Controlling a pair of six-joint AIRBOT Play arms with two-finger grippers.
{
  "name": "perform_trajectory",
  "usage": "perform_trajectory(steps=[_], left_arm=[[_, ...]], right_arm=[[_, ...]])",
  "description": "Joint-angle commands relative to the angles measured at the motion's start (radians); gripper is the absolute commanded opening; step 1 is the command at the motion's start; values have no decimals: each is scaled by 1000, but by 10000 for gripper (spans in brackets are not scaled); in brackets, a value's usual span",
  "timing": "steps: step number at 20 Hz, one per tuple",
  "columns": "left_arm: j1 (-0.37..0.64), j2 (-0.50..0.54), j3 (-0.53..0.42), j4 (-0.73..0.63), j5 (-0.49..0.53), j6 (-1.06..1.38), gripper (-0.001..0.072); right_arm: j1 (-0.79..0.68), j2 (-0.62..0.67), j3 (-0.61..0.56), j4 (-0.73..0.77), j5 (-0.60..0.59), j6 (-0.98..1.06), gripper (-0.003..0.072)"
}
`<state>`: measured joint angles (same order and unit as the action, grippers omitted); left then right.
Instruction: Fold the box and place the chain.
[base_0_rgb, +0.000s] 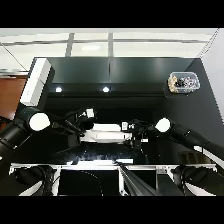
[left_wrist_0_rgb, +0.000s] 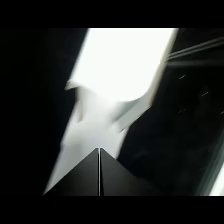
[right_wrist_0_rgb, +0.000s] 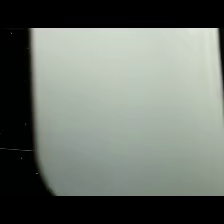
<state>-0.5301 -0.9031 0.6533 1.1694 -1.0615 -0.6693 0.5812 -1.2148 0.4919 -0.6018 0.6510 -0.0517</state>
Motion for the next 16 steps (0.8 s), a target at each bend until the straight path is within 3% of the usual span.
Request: perform_trajectory(steps=[1, 4, 9, 11, 16], left_arm=[[0, -12, -27, -315, 21, -79, 26], [0, -82, -74, -484, 282, -79, 26], [0, -163, -75, -676, 576, 53, 26], [1, -188, -75, -649, 578, 61, 25], [0, -312, -74, -582, 380, 60, 25]], right_arm=[[1, 0, 0, -1, -1, -2, 202], [1, 0, 0, 0, -1, -2, 203], [1, 0, 0, 0, -1, -2, 202], [1, 0, 0, 0, -1, -2, 202], [1, 0, 0, 1, -1, -2, 202]])
